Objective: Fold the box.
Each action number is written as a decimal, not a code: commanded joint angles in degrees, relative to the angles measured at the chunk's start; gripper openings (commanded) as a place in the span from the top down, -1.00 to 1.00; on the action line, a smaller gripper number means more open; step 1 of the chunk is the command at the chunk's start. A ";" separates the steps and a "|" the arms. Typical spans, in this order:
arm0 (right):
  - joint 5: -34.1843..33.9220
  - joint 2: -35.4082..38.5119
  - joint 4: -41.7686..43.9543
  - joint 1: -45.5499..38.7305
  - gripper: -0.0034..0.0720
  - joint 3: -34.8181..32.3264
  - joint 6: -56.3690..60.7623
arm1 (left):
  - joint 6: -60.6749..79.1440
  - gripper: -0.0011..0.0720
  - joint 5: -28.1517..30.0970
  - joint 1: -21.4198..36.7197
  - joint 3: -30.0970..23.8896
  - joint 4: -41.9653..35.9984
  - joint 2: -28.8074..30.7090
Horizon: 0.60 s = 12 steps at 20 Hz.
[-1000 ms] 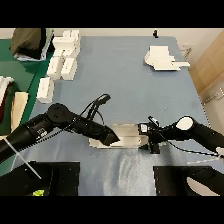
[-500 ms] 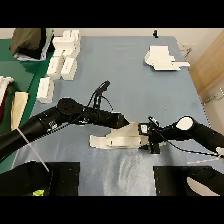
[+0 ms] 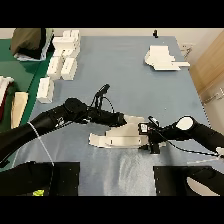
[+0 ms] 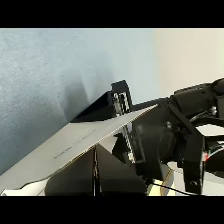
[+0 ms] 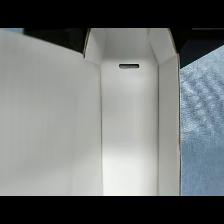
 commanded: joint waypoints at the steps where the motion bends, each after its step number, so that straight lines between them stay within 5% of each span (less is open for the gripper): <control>1: 0.02 0.02 -0.39 0.00 -0.44 0.02 -0.15 | 0.02 0.93 -0.96 1.40 0.26 -0.07 -0.39; 6: 0.02 0.02 -0.44 0.00 -0.44 0.02 -0.70 | 0.66 0.93 -3.45 1.40 1.20 -0.11 -0.61; 12: 0.02 0.00 -1.27 0.00 -0.44 0.02 -0.68 | 1.09 0.93 -7.28 1.42 8.66 -0.13 -0.70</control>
